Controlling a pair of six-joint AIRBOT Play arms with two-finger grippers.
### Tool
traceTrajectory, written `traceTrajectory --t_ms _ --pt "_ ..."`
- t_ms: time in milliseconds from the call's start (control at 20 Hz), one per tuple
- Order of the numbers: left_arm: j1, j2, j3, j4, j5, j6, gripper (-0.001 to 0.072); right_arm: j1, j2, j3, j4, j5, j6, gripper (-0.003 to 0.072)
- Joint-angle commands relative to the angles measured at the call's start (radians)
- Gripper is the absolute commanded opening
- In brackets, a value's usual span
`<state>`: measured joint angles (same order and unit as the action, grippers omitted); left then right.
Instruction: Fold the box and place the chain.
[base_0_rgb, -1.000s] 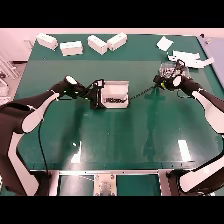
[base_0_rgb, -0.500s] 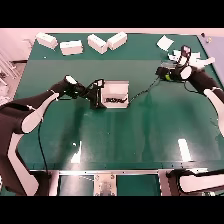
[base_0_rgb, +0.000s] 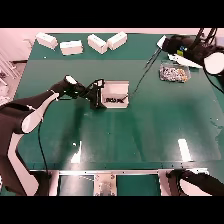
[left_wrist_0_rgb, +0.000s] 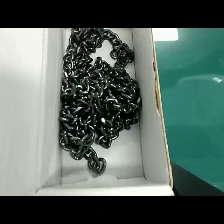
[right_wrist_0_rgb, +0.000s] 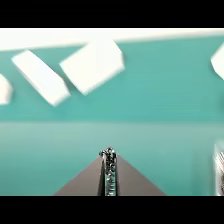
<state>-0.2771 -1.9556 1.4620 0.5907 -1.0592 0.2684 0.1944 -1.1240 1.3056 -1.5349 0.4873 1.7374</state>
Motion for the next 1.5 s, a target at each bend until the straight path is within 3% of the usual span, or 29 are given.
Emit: traceTrajectory --t_ms 0,300,500,950,1100,1350,1400,1450 --pt "0.0 -0.001 0.0 0.0 0.001 0.0 0.0469 0.11 0.105 0.002 -0.011 -0.1 -0.046 0.0012" --pt "0.0 -0.001 0.0 0.0 0.001 0.0 0.0469 0.292 0.122 0.061 -0.019 -0.12 -0.1 0.0011" --pt "0.0 -0.001 0.0 0.0 0.001 0.0 0.0469 0.333 0.114 0.045 -0.018 -0.067 -0.099 0.0012" --pt "0.0 -0.001 0.0 0.0 0.001 0.0 0.0469 0.333 0.108 -0.227 -0.01 -0.063 0.013 0.0012" --pt "0.0 -0.001 0.0 0.0 0.001 0.0 0.0469 0.332 0.101 -0.34 -0.01 -0.117 0.053 0.0012" --pt "0.001 -0.001 0.0 0.0 0.001 0.0 0.0469 0.332 -0.006 -0.428 -0.01 -0.158 0.088 0.0015" --pt "0.0 -0.001 0.0 0.0 0.001 0.0 0.0469 0.332 -0.035 -0.427 -0.01 -0.163 0.088 0.0026" --pt "0.0 -0.001 0.0 0.0 0.001 0.0 0.0469 0.332 -0.057 -0.427 -0.01 -0.173 0.088 0.0266"
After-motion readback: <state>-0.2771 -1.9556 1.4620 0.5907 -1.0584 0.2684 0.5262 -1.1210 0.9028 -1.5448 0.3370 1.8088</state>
